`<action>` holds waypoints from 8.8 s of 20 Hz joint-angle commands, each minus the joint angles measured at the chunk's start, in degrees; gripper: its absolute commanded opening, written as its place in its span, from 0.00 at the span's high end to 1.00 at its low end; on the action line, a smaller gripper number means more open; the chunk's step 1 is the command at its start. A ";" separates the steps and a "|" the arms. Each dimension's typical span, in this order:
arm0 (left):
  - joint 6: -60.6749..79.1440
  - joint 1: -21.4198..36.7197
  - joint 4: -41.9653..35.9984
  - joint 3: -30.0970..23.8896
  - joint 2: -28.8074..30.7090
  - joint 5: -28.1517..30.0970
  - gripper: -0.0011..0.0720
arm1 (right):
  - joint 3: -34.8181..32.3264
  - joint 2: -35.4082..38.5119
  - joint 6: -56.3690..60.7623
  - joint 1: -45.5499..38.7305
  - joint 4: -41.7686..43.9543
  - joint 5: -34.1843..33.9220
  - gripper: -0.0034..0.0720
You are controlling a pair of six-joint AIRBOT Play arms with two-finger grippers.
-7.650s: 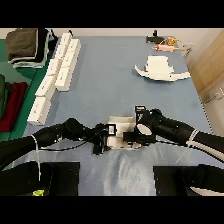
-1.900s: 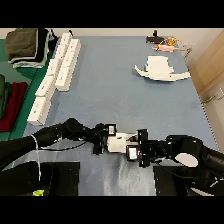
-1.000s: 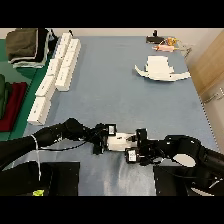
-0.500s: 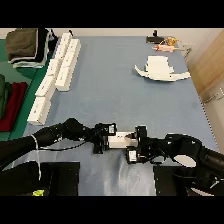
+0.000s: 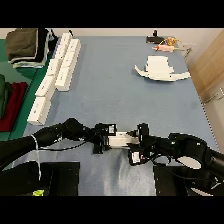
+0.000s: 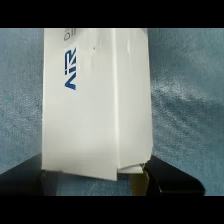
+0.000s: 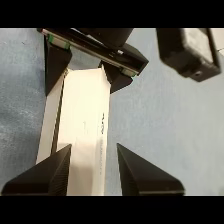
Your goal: Fold the box.
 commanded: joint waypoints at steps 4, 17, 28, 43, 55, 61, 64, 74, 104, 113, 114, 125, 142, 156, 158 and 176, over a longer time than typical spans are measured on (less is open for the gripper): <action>0.00 0.00 0.02 0.04 0.02 -0.02 0.33 | 0.02 -2.71 0.09 -0.33 -0.50 -2.64 0.47; 0.00 0.00 0.02 0.04 0.02 -0.02 0.33 | 0.02 -4.04 0.02 0.17 6.80 -0.50 0.59; 0.00 0.00 0.02 0.04 0.02 -0.02 0.33 | 0.02 -3.61 0.07 0.17 7.39 1.57 0.71; 0.00 0.00 0.02 0.04 0.02 -0.02 0.33 | 0.87 -0.28 0.44 0.09 9.31 2.84 0.56; 0.00 0.00 0.02 0.04 0.02 -0.02 0.33 | -3.39 -5.38 28.79 0.02 34.45 -12.52 0.95; 0.00 0.00 0.02 0.04 0.02 -0.02 0.33 | -5.46 -5.44 28.79 0.11 34.77 -11.17 0.95; 0.00 0.00 0.02 0.04 0.02 -0.02 0.33 | -7.45 -5.44 28.81 0.11 34.80 -12.09 0.95; 0.00 0.00 0.02 0.04 0.02 -0.02 0.33 | -9.14 -7.23 29.27 0.11 35.32 -12.22 0.95; -0.02 0.00 0.02 0.04 0.02 -0.02 0.33 | 0.20 4.04 50.99 -1.05 -0.63 10.21 0.95; 0.00 0.00 0.02 0.04 0.02 -0.02 0.33 | -2.62 3.58 53.29 -1.03 -2.14 11.65 0.95; 0.00 0.00 0.02 0.04 0.02 -0.02 0.33 | -3.26 3.58 53.27 -1.03 -1.11 11.17 0.95; 0.00 0.00 0.02 0.04 0.02 -0.02 0.33 | -4.63 1.51 55.52 -1.03 0.28 11.02 0.95; 0.00 0.00 0.02 0.04 0.02 -0.02 0.33 | -4.48 8.00 55.76 -1.03 -0.02 3.04 0.95; 0.00 0.00 0.02 0.04 0.02 -0.02 0.33 | -4.48 6.75 56.87 -1.05 -1.40 -0.55 0.95; 0.00 0.00 0.02 0.04 0.02 -0.02 0.33 | -3.69 4.00 61.31 -1.05 -1.49 -0.31 0.95; -3.30 0.02 -0.17 0.31 0.28 5.01 0.33 | 27.17 -20.31 86.20 -21.38 -15.39 24.30 0.95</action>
